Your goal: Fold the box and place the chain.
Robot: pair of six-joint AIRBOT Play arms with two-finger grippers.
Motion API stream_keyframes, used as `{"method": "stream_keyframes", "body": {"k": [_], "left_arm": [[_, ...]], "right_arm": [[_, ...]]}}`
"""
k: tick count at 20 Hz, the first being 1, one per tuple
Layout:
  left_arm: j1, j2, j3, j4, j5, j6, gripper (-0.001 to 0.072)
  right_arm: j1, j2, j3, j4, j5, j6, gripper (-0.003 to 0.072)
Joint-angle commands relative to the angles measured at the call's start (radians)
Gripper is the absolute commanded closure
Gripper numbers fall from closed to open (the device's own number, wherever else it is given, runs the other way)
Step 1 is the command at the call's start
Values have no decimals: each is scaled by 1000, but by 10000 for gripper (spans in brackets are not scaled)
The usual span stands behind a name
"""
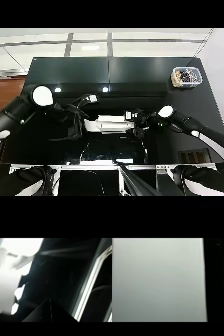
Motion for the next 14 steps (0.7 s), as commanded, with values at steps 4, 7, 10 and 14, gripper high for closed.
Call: {"method": "stream_keyframes", "body": {"k": [4,7,10,14], "left_arm": [[14,5,-243,-655,543,143,681],[14,2,-219,-560,705,152,681],[8,-56,-151,-270,695,47,681],[10,-254,-8,-158,500,39,681]], "right_arm": [[1,0,0,2,29,2,262],[1,0,0,2,29,3,262],[1,0,0,2,28,6,263],[1,0,0,2,27,6,263]]}}
